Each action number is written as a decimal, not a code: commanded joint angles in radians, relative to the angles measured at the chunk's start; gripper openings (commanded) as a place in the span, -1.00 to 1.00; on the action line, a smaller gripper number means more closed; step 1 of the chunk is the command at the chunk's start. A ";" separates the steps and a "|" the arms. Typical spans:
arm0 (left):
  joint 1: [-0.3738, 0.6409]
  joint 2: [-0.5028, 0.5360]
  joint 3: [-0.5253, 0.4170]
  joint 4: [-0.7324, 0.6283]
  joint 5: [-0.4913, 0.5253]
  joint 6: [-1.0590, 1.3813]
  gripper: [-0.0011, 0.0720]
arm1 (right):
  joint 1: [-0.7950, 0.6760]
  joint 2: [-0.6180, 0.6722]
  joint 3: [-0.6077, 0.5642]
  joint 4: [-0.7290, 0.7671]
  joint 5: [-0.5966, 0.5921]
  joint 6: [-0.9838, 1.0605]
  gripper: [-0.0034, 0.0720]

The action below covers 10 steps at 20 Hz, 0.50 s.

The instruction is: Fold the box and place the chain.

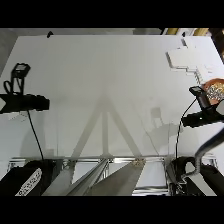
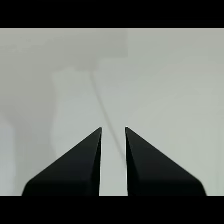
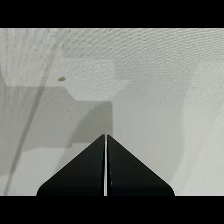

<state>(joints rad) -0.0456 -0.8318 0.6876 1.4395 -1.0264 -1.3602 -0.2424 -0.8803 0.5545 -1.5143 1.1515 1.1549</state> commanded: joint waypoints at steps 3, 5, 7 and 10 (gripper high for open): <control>-0.087 -0.014 0.000 -0.048 -0.048 0.017 -0.56 | -0.001 -0.001 0.000 0.000 0.000 0.000 -0.86; -0.087 -0.014 0.000 -0.048 -0.048 0.017 -0.56 | -0.001 -0.001 0.000 0.000 0.001 0.000 -0.86; -0.087 -0.014 0.000 -0.048 -0.048 0.017 -0.56 | -0.001 -0.001 0.000 0.000 0.000 0.000 -0.86; -0.087 -0.014 0.000 -0.048 -0.048 0.017 -0.56 | -0.001 -0.001 0.000 0.000 0.000 0.000 -0.86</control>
<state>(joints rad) -0.1295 -0.8455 0.6876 1.3949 -1.0718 -1.3449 -0.2424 -0.8803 0.5545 -1.5143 1.1515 1.1549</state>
